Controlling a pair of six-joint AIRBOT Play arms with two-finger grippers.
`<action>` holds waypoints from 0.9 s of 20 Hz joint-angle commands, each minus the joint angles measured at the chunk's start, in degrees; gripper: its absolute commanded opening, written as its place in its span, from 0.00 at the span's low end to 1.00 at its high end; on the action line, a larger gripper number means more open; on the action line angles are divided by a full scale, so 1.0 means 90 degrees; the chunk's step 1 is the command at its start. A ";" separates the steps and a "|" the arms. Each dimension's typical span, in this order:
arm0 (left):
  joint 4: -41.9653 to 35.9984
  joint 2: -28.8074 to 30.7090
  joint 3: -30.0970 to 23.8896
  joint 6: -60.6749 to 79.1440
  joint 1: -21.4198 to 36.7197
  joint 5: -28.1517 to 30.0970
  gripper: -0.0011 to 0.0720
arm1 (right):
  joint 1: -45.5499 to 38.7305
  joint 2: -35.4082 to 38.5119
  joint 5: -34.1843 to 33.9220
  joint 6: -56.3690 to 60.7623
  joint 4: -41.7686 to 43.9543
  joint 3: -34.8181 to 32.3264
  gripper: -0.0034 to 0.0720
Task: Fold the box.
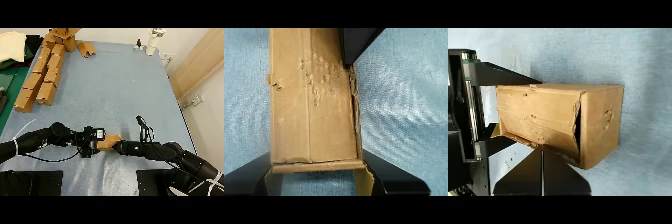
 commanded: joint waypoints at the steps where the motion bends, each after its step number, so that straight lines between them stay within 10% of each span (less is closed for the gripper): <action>1: 0.0000 -0.0002 0.0002 0.0000 0.0005 0.0000 0.82 | 0.0000 0.0126 -0.0010 -0.0002 -0.0250 0.0039 0.05; 5: 0.0000 -0.0002 0.0002 0.0000 0.0005 0.0000 0.82 | -0.0070 0.1083 -0.0532 0.0449 -0.1763 0.0478 0.05; 9: 0.0000 -0.0002 0.0002 0.0000 0.0005 0.0000 0.82 | -0.0651 0.0838 -0.3844 0.2484 -0.5238 0.1494 0.05; 12: 0.0000 -0.0002 0.0002 0.0000 0.0005 0.0000 0.82 | -0.1260 -0.0177 -0.5712 0.2453 -0.5933 0.2215 0.05; 18: 0.0000 -0.0002 0.0002 0.0000 0.0005 -0.0002 0.82 | -0.1530 -0.1661 -0.5141 0.2353 -0.5158 0.2514 0.05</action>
